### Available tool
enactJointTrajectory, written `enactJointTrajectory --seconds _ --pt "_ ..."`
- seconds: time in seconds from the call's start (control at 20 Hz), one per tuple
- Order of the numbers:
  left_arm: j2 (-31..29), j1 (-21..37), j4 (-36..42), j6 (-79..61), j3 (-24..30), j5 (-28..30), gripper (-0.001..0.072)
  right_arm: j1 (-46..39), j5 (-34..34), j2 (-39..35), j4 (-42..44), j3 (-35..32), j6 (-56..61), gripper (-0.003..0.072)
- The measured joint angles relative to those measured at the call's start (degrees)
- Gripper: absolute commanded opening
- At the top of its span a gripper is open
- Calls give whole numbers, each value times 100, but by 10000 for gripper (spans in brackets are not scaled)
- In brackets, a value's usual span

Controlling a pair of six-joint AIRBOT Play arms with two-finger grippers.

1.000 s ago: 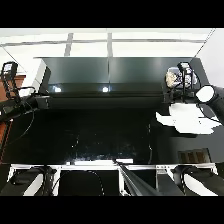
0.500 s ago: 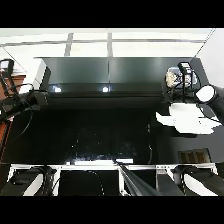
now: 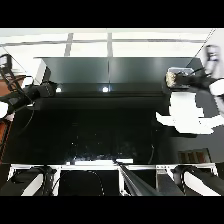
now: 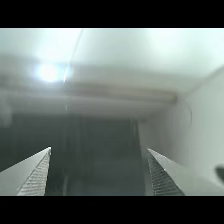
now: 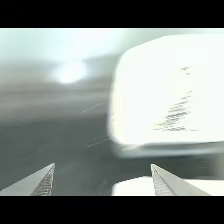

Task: Fold the box and place the chain.

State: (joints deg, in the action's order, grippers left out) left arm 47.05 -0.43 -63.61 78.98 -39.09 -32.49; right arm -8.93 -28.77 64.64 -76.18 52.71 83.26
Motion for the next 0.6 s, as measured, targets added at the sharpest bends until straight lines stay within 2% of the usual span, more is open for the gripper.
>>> enactJointTrajectory --seconds 0.15,0.25,0.35,0.45,0.6 --pt "223 0 42 57 0 -483 703 -1578 -245 236 -826 592 656 706" --pt "326 0 74 83 0 -737 703 -2745 -815 525 -931 988 754 706" --pt "433 0 181 94 0 -918 703 -3735 -1532 828 -503 1274 184 705" --pt "553 0 293 98 0 -1029 703 -4426 -2249 1174 313 1443 -802 705" --pt "798 0 553 98 0 -1224 703 -4813 -3471 1786 1163 1550 -2194 704"
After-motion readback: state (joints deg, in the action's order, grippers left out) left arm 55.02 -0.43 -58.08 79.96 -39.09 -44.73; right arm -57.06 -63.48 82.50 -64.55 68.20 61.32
